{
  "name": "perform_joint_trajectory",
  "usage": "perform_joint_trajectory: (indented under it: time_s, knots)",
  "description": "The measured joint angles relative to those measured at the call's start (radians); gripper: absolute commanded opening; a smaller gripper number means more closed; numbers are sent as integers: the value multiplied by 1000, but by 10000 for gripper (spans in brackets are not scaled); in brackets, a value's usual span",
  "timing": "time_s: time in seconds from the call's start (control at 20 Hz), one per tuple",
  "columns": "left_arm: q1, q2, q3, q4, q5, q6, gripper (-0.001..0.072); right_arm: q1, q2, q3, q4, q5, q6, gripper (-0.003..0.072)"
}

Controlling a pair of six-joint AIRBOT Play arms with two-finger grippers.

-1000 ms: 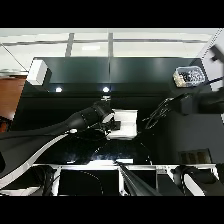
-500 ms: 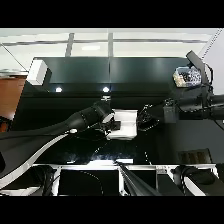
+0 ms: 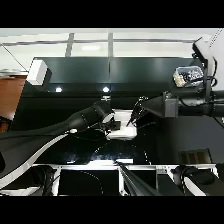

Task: Fold the box and place the chain.

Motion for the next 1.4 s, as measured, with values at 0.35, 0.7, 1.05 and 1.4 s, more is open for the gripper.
perform_joint_trajectory:
  time_s: [0.35,0.7,1.05,1.4]
  knots:
    - [0,0,-1,0,0,0,29,152,-137,-97,-218,-75,51,46]
    - [0,0,-1,0,0,0,29,164,-217,-144,-351,-106,53,564]
    - [0,0,-1,0,0,0,30,-121,-75,-230,-531,23,-95,613]
    - [0,0,-1,0,0,0,29,-140,-24,-541,-399,-339,-578,705]
